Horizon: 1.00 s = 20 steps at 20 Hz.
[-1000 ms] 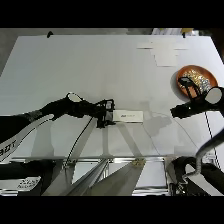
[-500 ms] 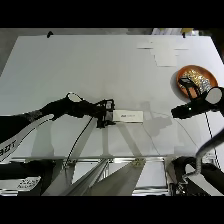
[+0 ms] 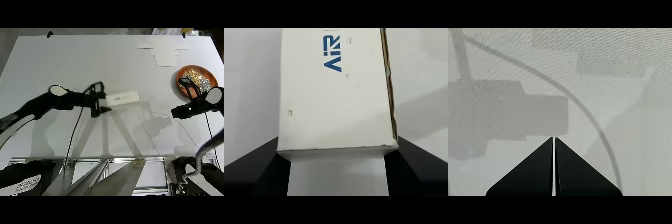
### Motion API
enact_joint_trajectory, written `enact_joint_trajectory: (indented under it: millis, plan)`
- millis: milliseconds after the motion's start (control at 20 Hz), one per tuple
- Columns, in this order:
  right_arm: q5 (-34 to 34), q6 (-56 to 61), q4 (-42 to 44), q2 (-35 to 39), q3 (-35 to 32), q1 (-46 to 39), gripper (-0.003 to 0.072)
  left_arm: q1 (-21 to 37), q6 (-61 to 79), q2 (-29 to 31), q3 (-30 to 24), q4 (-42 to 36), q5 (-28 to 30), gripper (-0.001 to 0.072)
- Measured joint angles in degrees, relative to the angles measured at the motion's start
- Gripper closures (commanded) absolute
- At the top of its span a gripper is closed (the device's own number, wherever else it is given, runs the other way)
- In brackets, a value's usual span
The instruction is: Fold the box and place the chain.
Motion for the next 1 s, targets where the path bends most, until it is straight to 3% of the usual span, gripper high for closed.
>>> enact_joint_trajectory:
  millis: [200, 400, 600, 800, 1000]
  plan:
    - [0.00, 0.00, 0.00, 0.00, 0.00, 0.00, 0.0667, 11.93, -16.41, 9.97, 0.00, 7.41, 1.75, 0.0708]
    - [0.00, 0.00, 0.00, 0.00, 0.00, 0.00, 0.0667, 26.16, -38.91, 15.63, 0.00, 21.75, 2.19, 0.0707]
    - [0.02, 0.00, 0.00, 0.00, 0.00, 0.00, 0.0667, 38.36, -62.42, 15.58, -0.11, 39.58, 0.35, 0.0707]
    - [0.02, 0.00, -0.02, 0.00, 0.00, 0.00, 0.0667, 44.13, -74.12, 12.81, -0.35, 50.99, -2.03, 0.0691]
    - [0.02, 0.00, 0.00, 0.00, 0.00, 0.00, 0.0667, 45.92, -80.48, 9.62, -0.42, 56.76, -3.82, 0.0539]
